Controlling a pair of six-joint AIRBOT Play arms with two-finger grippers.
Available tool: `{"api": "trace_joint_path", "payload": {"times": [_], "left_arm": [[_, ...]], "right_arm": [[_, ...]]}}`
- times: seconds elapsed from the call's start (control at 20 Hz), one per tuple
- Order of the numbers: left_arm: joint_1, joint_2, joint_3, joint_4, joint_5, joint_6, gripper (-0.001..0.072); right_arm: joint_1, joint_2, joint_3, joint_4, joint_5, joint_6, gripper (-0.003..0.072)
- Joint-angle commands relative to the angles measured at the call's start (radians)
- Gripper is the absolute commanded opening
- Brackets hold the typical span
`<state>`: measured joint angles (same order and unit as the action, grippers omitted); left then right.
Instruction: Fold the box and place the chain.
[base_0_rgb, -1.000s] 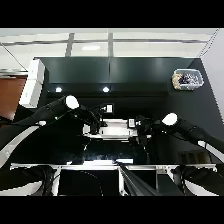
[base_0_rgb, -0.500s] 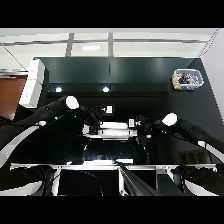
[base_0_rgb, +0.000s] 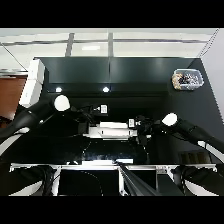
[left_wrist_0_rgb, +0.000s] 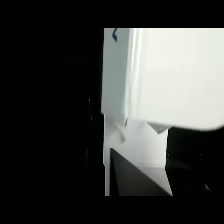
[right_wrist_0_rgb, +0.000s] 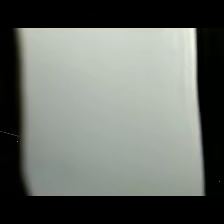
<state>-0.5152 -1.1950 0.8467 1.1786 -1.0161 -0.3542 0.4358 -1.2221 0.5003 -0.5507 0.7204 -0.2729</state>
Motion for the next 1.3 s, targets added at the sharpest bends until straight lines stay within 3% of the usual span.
{"api": "trace_joint_path", "payload": {"times": [0.0, 0.15, 0.25, 0.45, 0.6, 0.75, 1.0, 1.25], "left_arm": [[0.039, 0.109, 0.001, 0.084, -0.154, -0.190, 0.0027], [0.072, 0.156, -0.004, -0.024, -0.236, -0.425, 0.0026], [0.049, 0.157, -0.055, -0.213, -0.249, -0.495, 0.0026], [-0.006, 0.156, -0.257, -0.713, 0.004, -0.389, 0.0026], [-0.008, 0.156, -0.343, -0.883, 0.272, -0.256, 0.0027], [-0.008, 0.145, -0.344, -1.036, 0.406, -0.104, 0.0027], [-0.007, 0.080, -0.322, -0.978, 0.484, -0.086, 0.0026], [-0.008, -0.048, -0.287, -0.816, 0.480, -0.209, 0.0026]], "right_arm": [[0.000, 0.000, 0.000, 0.000, 0.000, 0.000, 0.0317], [0.000, 0.000, 0.000, 0.000, 0.001, 0.000, 0.0316], [0.000, 0.000, 0.000, 0.000, 0.000, 0.000, 0.0316], [0.000, 0.000, 0.000, 0.000, 0.000, 0.000, 0.0316], [0.000, 0.000, 0.000, 0.000, 0.000, 0.000, 0.0316], [0.000, 0.000, 0.000, 0.000, 0.000, 0.000, 0.0316], [0.000, 0.000, 0.000, 0.000, 0.000, 0.000, 0.0316], [0.000, 0.000, 0.000, 0.000, 0.000, 0.000, 0.0316]]}}
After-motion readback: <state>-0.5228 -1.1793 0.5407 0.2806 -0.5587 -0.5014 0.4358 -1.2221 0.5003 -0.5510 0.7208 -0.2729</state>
